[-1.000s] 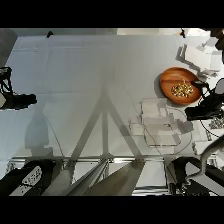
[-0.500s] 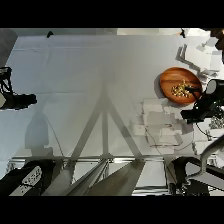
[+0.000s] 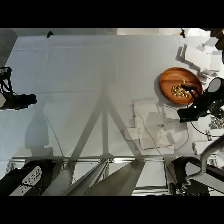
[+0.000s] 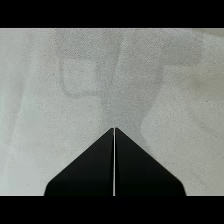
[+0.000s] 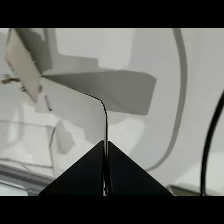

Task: Fold the box and place the chain.

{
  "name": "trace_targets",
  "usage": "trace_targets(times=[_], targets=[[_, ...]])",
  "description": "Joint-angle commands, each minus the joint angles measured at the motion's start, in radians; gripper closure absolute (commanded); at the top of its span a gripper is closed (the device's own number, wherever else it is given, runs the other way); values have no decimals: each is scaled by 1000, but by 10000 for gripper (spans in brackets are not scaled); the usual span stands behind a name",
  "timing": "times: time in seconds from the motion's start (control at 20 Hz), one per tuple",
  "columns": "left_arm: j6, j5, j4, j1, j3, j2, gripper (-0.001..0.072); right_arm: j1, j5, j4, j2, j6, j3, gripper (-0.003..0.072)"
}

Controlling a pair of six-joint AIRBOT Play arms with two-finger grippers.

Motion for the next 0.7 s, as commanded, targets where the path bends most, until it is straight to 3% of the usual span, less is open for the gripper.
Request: trace_targets(times=[0.0, 0.25, 0.4, 0.65], targets=[[0, 0, 0, 0, 0, 0, 701, 0, -65, 163, 89, -106, 0, 680], [0, 0, 0, 0, 0, 0, 701, 0, -122, 451, 197, -255, -23, 680], [0, 0, 0, 0, 0, 0, 701, 16, -202, 545, 217, -305, -113, 680], [0, 0, 0, 0, 0, 0, 701, 159, -497, 712, 217, -395, -317, 680]])
